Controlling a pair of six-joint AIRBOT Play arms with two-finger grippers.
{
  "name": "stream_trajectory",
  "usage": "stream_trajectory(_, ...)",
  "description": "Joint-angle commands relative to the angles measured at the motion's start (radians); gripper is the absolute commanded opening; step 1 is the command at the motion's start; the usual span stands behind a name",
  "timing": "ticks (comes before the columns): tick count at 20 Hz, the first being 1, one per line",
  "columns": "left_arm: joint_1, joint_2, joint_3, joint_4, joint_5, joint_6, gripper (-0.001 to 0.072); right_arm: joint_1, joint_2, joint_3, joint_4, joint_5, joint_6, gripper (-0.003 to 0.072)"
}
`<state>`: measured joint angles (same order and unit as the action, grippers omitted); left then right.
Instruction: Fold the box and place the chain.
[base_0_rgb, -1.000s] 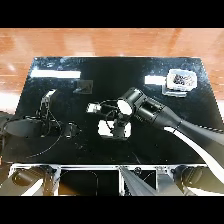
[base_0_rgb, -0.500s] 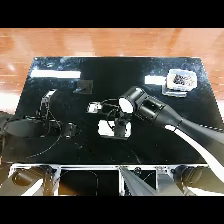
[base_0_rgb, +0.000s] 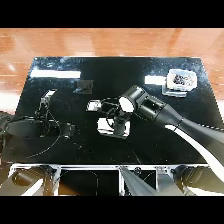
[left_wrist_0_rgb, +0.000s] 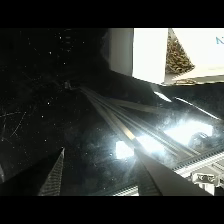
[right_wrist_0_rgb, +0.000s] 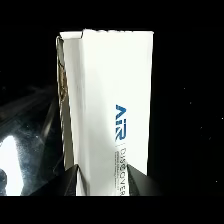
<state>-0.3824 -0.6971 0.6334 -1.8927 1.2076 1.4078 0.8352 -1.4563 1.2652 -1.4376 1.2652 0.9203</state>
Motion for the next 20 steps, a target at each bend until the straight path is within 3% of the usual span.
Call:
stream_trajectory(1,0.0,0.001,0.0,0.003,-0.001,-0.002,0.0547,0.001,-0.001,0.0,0.001,-0.022,0.006,0.0374)
stream_trajectory(20,0.0,0.001,0.0,0.003,-0.012,-0.001,0.0547,0.001,-0.011,-0.003,-0.011,-0.031,0.005,0.0373)
